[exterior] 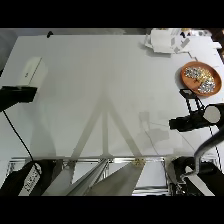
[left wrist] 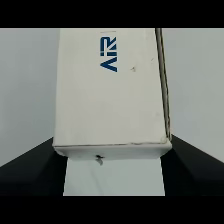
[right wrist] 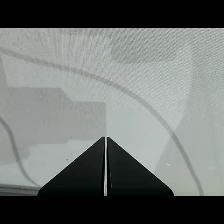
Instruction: Fold the box and place the chain.
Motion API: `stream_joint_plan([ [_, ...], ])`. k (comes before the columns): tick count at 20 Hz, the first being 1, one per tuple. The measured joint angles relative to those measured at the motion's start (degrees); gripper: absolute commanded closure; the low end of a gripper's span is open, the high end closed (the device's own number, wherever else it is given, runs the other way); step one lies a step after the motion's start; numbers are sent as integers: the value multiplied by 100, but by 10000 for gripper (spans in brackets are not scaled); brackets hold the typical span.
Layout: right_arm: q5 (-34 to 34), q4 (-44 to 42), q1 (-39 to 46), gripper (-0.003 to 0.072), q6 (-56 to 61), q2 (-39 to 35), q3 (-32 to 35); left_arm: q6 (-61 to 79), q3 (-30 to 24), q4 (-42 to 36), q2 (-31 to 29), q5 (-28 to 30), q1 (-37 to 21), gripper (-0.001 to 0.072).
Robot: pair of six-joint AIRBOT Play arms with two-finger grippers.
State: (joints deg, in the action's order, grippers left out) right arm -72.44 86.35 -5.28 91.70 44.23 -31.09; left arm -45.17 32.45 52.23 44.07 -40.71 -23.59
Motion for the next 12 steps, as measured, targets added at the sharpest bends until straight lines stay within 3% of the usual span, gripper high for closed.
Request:
stream_joint_plan([
  [4, 0, 0, 0, 669, 0, 0, 0, -1519, 0, 1198, 450, -98, -389, 698],
  [8, 0, 0, 0, 669, 0, 0, 0, -2085, 0, 1773, 955, -269, -498, 689],
  [9, 0, 0, 0, 669, 0, 0, 0, -2138, 2, 1840, 1071, -289, -511, 627],
  [11, 0, -2, 0, 669, 0, 0, 0, -2225, 4, 1943, 1274, -343, -525, 415],
  [12, 0, -2, 0, 669, 0, 0, 0, -2256, 4, 1971, 1351, -374, -529, 386],
])
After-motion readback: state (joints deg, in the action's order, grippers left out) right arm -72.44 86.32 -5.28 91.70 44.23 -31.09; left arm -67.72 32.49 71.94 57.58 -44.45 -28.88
